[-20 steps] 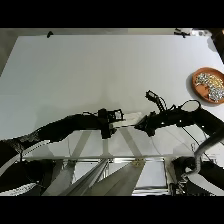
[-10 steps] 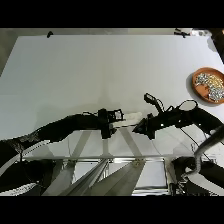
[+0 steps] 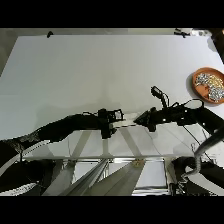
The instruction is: Fold the box and place the chain.
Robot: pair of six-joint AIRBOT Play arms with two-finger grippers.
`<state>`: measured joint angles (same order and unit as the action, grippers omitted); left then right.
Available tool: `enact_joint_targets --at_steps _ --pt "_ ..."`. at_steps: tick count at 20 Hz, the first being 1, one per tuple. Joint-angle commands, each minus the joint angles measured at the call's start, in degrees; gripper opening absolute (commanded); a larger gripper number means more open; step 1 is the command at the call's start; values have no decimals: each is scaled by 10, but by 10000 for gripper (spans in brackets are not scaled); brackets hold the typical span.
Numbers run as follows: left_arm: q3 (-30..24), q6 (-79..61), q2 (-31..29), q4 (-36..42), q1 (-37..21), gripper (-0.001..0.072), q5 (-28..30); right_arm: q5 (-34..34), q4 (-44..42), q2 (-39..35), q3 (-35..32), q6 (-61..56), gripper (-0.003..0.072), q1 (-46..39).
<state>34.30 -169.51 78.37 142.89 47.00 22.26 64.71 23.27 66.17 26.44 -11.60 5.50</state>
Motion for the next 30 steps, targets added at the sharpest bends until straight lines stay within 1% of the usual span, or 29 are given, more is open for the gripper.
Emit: enact_joint_targets --at_steps 1,6,12,19,21,24,28,30 --pt "0 0 0 0 0 257 0 -15 -14 17 0 6 13 -7" --pt "0 0 0 0 0 257 0 -3 31 48 0 11 10 -7" --pt "0 0 0 0 0 257 0 -30 48 93 0 9 12 -7" --pt "0 0 0 0 0 257 0 -28 46 87 0 10 13 -7" --pt "0 0 0 0 0 257 0 -28 43 71 0 12 13 -7" --pt "0 0 0 0 0 257 0 -28 37 23 0 12 14 -7" --pt "0 0 0 0 0 257 0 -27 34 -56 1 8 14 -7" --pt "0 0 0 0 0 257 0 -25 35 -106 1 -15 14 -7"
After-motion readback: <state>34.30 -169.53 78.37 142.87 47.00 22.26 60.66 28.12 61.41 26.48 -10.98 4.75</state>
